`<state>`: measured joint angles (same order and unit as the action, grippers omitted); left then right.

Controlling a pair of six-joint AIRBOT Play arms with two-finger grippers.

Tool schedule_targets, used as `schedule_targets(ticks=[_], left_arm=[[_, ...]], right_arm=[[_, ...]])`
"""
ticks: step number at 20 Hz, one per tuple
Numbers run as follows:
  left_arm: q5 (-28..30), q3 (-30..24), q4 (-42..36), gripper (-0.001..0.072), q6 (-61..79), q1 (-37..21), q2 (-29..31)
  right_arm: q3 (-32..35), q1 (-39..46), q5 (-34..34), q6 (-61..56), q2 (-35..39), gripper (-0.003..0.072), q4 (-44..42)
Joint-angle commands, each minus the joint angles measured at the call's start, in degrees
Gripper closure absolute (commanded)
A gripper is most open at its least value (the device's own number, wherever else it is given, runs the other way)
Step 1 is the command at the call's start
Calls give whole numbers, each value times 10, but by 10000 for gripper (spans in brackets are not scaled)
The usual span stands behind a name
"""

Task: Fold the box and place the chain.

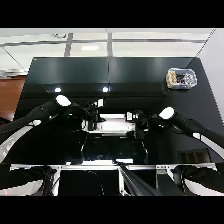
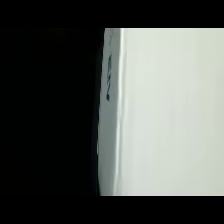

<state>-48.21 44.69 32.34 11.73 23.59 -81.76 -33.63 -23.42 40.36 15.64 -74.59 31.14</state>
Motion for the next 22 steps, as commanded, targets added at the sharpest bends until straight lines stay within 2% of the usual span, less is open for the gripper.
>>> schedule_targets(ticks=[1,11,12,13,14,15,17,18,22], left_arm=[[0,0,0,683,0,0,0],[0,0,0,683,0,0,0],[-1,0,0,684,-2,0,0],[-2,1,0,683,-3,0,0],[-10,1,0,680,-10,-1,2],[-16,1,2,609,-25,-1,5],[-19,1,21,82,-65,-2,23],[-20,1,43,-9,-111,-5,37],[-70,1,205,-9,-298,-29,120]], right_arm=[[0,-8,-5,-2,-2,68,12],[-2,-13,-10,-11,-3,69,21],[-2,-13,-10,-11,-3,115,21],[-2,-13,-9,-11,-3,258,21],[-2,-13,-10,-11,-3,273,21],[-2,-13,-9,-11,-3,273,21],[-2,-13,-10,-11,-3,273,21],[-2,-13,-10,-11,-3,273,21],[-2,-13,-10,-11,-3,273,21]])
